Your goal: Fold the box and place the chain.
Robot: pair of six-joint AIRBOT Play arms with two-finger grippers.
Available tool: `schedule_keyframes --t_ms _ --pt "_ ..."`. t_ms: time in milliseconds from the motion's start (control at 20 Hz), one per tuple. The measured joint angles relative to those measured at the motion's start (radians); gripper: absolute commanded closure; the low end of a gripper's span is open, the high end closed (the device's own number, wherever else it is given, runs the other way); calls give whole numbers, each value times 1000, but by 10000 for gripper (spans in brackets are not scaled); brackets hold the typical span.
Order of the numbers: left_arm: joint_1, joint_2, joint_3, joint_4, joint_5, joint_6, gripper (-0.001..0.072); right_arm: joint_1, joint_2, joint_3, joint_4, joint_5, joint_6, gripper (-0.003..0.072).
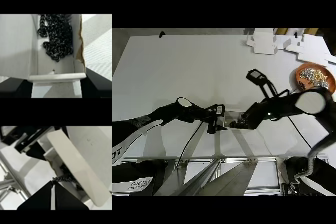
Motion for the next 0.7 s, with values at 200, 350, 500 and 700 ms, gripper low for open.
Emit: schedule_keyframes --t_ms 200,350,500,700 --pt "0 0 0 0 0 0 672 -6 -53 27 -13 -5 -4 459" --pt "0 0 0 0 0 0 672 -71 -66 96 -19 27 -17 540" --pt "0 0 0 0 0 0 672 -183 -76 138 -51 34 -14 611" --pt "0 0 0 0 0 0 672 -349 -142 153 -189 41 68 674"
